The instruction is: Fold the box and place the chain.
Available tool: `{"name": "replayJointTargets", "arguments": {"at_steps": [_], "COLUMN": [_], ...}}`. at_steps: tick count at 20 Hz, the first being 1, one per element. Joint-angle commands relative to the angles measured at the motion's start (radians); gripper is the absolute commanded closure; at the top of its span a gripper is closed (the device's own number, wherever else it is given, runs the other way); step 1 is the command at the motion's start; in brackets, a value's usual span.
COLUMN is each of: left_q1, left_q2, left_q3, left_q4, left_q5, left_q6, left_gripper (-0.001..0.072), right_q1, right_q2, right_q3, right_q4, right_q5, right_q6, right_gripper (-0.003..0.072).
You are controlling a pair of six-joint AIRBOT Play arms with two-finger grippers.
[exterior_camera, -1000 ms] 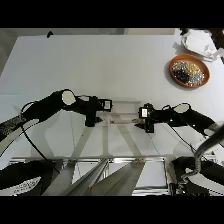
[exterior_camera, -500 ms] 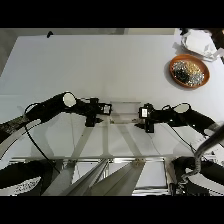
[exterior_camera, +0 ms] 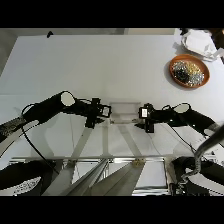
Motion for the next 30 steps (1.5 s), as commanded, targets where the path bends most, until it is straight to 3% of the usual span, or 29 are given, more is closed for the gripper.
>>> {"name": "replayJointTargets", "arguments": {"at_steps": [1, 6, 11, 16, 18, 26, 29, 30], "left_q1": [-0.014, -0.019, -0.017, -0.006, -0.006, -0.008, -0.009, -0.012], "left_q2": [0.003, -0.026, -0.028, -0.028, -0.028, 0.017, 0.019, 0.019], "left_q3": [-0.001, -0.001, -0.001, -0.004, -0.026, -0.054, -0.054, -0.054], "left_q4": [-0.015, -0.01, 0.058, 0.064, 0.064, -0.015, -0.018, -0.019], "left_q5": [-0.038, 0.029, 0.056, 0.075, 0.101, 0.129, 0.085, 0.063], "left_q6": [0.037, 0.036, 0.024, 0.021, 0.022, 0.059, 0.086, 0.113], "left_gripper": [0.0461, 0.0454, 0.0352, 0.0352, 0.0315, 0.0328, 0.0453, 0.046], "right_q1": [0.0, 0.0, 0.0, 0.0, 0.0, 0.0, 0.0, 0.0], "right_q2": [0.0, 0.0, 0.0, 0.0, 0.0, 0.0, 0.0, 0.0], "right_q3": [0.0, 0.0, 0.0, 0.0, 0.0, 0.0, 0.0, 0.0], "right_q4": [0.001, 0.001, 0.001, 0.001, 0.001, 0.001, 0.001, 0.001], "right_q5": [0.0, 0.0, 0.0, 0.0, 0.0, 0.0, 0.0, 0.0], "right_q6": [0.002, 0.002, 0.002, 0.002, 0.002, 0.002, 0.002, 0.002], "right_gripper": [0.025, 0.025, 0.025, 0.025, 0.025, 0.025, 0.025, 0.025]}}
